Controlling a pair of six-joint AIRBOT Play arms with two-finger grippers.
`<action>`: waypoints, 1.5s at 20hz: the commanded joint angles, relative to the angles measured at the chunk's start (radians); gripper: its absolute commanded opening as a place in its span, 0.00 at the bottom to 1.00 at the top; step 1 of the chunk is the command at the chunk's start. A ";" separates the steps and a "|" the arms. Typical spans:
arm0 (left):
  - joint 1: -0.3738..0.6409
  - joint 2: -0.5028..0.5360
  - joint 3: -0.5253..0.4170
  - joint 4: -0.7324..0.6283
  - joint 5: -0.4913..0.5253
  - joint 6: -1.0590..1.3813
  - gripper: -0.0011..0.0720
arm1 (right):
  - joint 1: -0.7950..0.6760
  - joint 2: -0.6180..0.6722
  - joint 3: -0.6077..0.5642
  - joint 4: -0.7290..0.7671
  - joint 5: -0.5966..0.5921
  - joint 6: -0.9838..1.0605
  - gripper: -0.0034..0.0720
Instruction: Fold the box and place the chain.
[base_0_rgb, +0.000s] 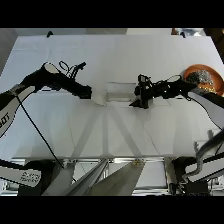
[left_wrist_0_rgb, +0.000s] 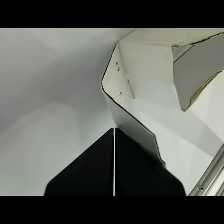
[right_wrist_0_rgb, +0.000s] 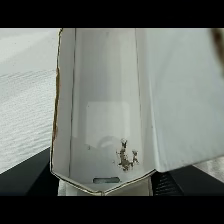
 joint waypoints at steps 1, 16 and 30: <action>-0.044 -0.018 0.000 -0.042 0.024 0.028 0.03 | 0.000 0.000 0.001 0.000 0.000 0.000 0.76; -0.048 -0.019 0.000 -0.183 0.010 0.205 0.18 | 0.000 0.000 0.001 0.000 0.000 0.000 0.76; -0.082 -0.031 0.000 -0.128 0.044 0.278 0.55 | 0.000 0.000 0.001 0.000 0.000 0.000 0.76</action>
